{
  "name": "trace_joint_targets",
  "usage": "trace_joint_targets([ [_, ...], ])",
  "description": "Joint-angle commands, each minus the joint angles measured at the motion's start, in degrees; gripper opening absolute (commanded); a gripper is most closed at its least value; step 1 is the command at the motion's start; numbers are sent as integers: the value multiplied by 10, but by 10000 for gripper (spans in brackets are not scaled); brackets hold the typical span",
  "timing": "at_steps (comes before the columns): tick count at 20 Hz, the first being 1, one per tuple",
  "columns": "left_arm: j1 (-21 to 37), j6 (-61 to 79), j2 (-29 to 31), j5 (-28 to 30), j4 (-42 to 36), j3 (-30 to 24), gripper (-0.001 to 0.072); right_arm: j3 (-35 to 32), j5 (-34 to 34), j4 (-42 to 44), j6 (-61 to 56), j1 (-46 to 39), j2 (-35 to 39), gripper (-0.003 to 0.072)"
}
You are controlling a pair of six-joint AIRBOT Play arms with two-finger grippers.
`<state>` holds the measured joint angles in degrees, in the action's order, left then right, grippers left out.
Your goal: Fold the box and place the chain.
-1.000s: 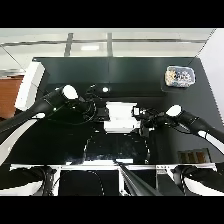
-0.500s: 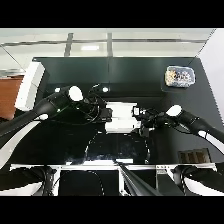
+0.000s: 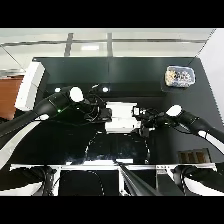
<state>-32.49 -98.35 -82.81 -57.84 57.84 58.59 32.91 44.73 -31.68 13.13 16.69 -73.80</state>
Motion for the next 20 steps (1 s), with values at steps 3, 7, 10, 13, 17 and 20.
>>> trace_joint_targets([
  [3,0,-7,0,5,2,0,517,0,0,0,0,0,0,424],
  [7,0,0,-6,5,-5,0,486,0,0,0,0,0,0,424],
  [10,4,42,-10,5,-58,0,471,0,0,0,0,0,0,424],
  [13,19,69,-11,-1,-103,0,471,0,0,0,0,0,0,424],
  [17,25,69,-11,-23,-98,0,472,0,0,0,0,0,0,424],
  [20,24,68,-15,-24,-92,0,472,0,0,0,0,0,0,424],
])
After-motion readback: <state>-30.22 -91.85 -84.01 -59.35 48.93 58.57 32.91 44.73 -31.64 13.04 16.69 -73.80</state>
